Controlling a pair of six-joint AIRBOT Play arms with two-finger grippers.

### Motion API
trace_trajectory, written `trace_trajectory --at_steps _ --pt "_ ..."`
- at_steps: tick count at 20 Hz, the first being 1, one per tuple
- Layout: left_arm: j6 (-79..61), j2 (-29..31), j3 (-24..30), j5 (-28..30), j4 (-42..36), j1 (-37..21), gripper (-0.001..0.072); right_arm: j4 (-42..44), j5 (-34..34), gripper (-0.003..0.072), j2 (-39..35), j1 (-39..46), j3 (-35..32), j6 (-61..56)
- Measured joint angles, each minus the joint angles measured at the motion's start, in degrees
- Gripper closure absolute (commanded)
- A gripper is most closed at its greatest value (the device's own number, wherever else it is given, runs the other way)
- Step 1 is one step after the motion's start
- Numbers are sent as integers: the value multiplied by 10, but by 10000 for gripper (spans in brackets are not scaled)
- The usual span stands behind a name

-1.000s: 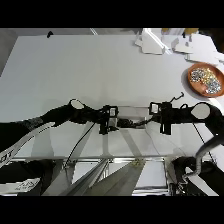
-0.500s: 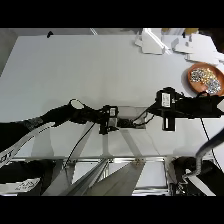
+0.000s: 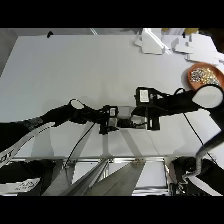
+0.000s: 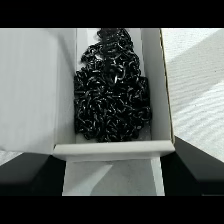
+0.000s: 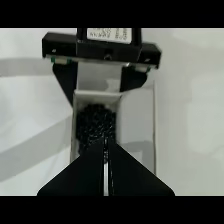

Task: Fold the box and place the chain.

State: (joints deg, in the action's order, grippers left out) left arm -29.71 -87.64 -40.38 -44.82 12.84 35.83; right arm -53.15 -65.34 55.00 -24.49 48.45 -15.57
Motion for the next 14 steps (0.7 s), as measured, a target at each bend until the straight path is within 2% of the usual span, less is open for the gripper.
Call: trace_trajectory --at_steps 2,3,8,10,13,14 --pt "0 0 0 0 0 0 575 -16 -7 518 29 -2 0 -6" --pt "0 0 0 0 0 0 574 -27 -9 489 41 -2 0 -7" --pt "0 0 0 0 0 0 574 -75 -21 493 37 13 1 -10" --pt "0 0 0 0 0 0 574 -84 -33 532 18 39 1 -10" --pt "0 0 0 0 0 0 575 -94 -61 536 1 86 -1 -4" --pt "0 0 0 0 0 0 574 -95 -67 585 -3 102 -5 2"
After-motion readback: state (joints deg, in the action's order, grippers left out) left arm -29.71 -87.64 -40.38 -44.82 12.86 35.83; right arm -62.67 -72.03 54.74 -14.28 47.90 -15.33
